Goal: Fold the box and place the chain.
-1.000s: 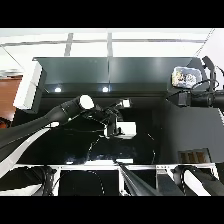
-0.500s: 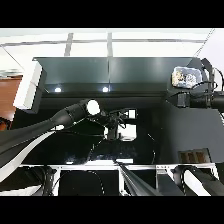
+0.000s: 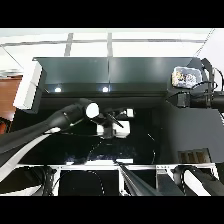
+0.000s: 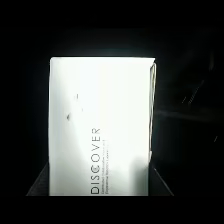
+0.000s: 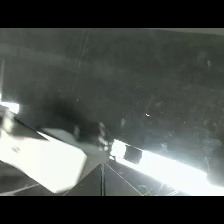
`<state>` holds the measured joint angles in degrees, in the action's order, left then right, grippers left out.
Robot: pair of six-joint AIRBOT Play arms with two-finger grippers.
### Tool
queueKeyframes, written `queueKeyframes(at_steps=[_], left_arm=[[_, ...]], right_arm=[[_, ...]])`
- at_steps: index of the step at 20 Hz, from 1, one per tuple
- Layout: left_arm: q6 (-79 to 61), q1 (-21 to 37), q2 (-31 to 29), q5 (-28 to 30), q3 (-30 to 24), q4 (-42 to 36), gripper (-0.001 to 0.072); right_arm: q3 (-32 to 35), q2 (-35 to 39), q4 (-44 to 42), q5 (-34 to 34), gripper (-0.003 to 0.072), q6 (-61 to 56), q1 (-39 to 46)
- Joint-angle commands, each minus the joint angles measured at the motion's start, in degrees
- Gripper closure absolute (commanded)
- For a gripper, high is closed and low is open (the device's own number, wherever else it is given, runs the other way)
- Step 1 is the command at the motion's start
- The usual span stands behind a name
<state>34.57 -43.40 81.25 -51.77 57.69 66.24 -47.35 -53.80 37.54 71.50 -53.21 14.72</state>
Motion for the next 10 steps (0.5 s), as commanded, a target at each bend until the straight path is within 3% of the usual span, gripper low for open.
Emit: queueKeyframes(at_steps=[1, 5, 10], left_arm=[[18.0, 7.0, -6.1, -11.4, -0.2, 13.6, 0.0356], [30.4, 26.4, -13.8, -23.4, -4.3, 20.9, 0.0356], [38.1, 57.2, -18.6, -28.1, -11.5, 22.0, 0.0356]], right_arm=[[0.0, 0.0, 0.0, 0.0, 0.0677, -0.2, 0.0], [0.0, 0.0, 0.0, 0.0, 0.0677, -0.2, 0.0], [0.0, 0.0, 0.0, -0.1, 0.0677, -0.1, 0.0]])
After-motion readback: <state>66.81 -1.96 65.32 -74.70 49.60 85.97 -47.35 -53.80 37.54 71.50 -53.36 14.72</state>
